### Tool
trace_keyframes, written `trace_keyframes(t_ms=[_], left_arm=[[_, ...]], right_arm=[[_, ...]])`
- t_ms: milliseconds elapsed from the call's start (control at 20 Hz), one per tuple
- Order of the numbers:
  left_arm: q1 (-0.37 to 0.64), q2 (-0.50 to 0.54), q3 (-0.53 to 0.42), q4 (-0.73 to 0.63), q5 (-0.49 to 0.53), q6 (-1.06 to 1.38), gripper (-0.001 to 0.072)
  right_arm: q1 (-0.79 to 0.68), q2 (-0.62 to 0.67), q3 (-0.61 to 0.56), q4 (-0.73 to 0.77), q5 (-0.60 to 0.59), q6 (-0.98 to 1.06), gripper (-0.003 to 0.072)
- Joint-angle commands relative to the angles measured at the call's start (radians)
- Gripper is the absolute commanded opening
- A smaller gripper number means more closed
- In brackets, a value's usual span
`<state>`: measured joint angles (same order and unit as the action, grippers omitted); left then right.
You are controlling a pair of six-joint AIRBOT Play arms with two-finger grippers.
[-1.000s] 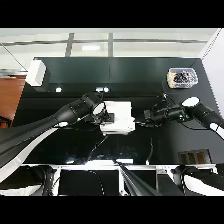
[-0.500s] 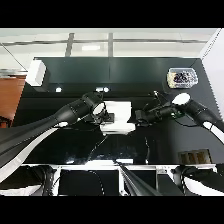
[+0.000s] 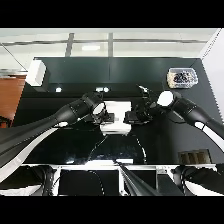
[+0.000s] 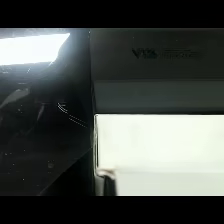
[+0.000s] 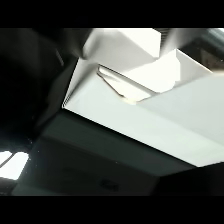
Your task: Fold the box and place the chain.
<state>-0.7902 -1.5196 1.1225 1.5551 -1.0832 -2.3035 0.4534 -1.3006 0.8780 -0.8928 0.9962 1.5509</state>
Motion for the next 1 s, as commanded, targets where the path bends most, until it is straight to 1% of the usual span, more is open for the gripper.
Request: trace_keyframes(t_ms=[0,150,300,500,550,700,800,900,950], left_arm=[[0.001,0.001,0.001,0.000,0.001,-0.002,0.0026],[0.001,0.001,0.001,0.000,0.001,-0.002,0.0026],[0.001,0.001,0.001,0.000,0.001,-0.002,0.0026],[0.001,0.001,0.001,0.000,0.000,-0.002,0.0026],[0.001,0.001,0.001,0.000,0.000,-0.002,0.0026],[0.001,0.001,0.001,0.000,0.001,-0.002,0.0026],[0.001,0.001,0.001,0.000,0.001,-0.002,0.0026],[0.001,0.001,0.001,0.000,0.001,-0.002,0.0026],[0.001,0.001,0.001,0.000,0.001,-0.002,0.0026]], right_arm=[[0.045,-0.001,0.015,-0.055,-0.015,0.054,0.0411],[0.062,-0.001,0.015,-0.102,-0.025,0.094,0.0412],[0.097,-0.005,0.021,-0.229,-0.036,0.203,0.0411],[0.162,-0.056,0.076,-0.362,-0.027,0.331,0.0409],[0.174,-0.070,0.089,-0.395,-0.017,0.380,0.0371],[0.211,-0.105,0.121,-0.477,0.018,0.500,0.0371],[0.235,-0.126,0.144,-0.535,0.066,0.562,0.0364],[0.245,-0.131,0.146,-0.550,0.083,0.610,0.0362],[0.245,-0.132,0.146,-0.549,0.088,0.616,0.0290]])
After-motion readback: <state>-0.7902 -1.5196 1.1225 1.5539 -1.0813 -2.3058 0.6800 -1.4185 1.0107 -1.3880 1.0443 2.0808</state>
